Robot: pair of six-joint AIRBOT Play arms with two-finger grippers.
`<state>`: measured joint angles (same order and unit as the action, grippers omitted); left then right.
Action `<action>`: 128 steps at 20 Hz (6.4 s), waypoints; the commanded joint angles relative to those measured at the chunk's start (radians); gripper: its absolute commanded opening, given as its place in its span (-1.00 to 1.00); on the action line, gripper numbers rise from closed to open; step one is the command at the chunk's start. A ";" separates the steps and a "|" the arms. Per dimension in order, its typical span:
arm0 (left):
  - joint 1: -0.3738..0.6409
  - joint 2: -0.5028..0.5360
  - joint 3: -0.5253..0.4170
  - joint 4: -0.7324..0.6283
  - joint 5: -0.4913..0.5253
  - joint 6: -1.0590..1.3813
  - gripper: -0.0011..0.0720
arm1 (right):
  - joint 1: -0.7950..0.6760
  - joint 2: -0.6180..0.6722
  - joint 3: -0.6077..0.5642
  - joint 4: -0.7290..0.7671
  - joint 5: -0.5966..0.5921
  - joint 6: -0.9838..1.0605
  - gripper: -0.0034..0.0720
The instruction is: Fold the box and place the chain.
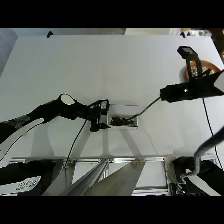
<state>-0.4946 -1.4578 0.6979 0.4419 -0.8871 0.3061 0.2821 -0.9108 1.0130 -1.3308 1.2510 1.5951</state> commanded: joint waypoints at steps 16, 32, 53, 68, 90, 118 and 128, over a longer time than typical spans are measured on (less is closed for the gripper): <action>0.000 0.000 0.000 0.000 0.000 0.000 -0.22 | 0.499 0.011 0.001 0.070 -0.283 0.170 -0.85; 0.000 0.000 0.000 0.000 0.000 0.000 -0.22 | 0.503 -0.228 0.002 -0.077 -0.257 0.211 -0.42; 0.000 0.000 0.000 0.000 -0.003 0.000 -0.22 | -0.074 -0.359 0.064 -0.221 -0.109 0.128 0.22; 0.001 0.000 0.000 0.000 -0.003 0.000 -0.22 | -0.074 -0.588 0.064 -0.264 -0.118 0.198 -0.07; 0.000 0.000 0.000 0.000 -0.003 0.000 -0.22 | -0.074 -0.523 0.064 -0.323 -0.115 0.177 -0.28; 0.000 0.000 0.000 0.000 -0.003 0.000 -0.22 | -0.074 -0.642 0.064 -0.314 -0.143 0.175 -0.85; 0.000 0.000 0.000 0.000 -0.003 0.000 -0.22 | -0.070 -0.559 0.064 -0.310 -0.058 0.057 -0.85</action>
<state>-0.4946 -1.4578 0.6975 0.4419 -0.8902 0.3061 0.2092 -1.5112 1.0763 -1.6424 1.1706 1.6798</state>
